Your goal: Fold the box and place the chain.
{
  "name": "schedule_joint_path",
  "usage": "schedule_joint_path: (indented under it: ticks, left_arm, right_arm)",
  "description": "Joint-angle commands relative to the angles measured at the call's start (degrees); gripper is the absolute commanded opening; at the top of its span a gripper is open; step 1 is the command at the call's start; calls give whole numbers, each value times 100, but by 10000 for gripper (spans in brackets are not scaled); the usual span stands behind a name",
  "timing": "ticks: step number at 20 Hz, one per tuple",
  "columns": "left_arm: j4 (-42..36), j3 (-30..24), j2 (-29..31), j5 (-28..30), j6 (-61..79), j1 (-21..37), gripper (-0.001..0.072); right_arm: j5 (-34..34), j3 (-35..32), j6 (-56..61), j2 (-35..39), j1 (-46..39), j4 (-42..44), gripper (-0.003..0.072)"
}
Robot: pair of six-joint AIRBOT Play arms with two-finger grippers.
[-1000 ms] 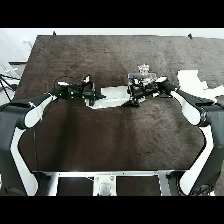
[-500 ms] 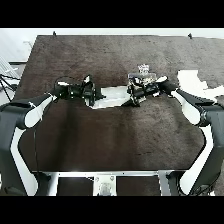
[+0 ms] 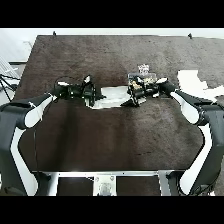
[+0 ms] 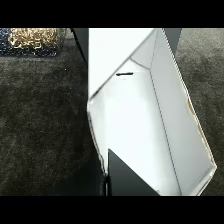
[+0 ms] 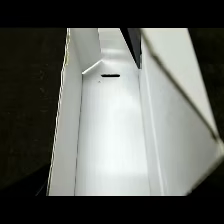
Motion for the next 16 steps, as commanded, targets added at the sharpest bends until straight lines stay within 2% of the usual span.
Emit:
schedule_joint_path:
  ticks: [1, 5, 8, 16]
  left_arm:
    - [0, -2, 0, 9, 0, 0, 22]
    - [-2, -2, 0, 9, 0, 0, 22]
    - [0, -2, 0, 7, 0, 0, 22]
    - [0, -2, 0, -44, 0, 0, 22]
  right_arm:
    - [92, 2, -9, -20, -9, 31, 608]
    - [39, 42, -9, -22, -11, 15, 608]
    - [-350, 61, -138, -46, -9, -116, 608]
    - [-269, 166, -155, -131, -9, -116, 604]
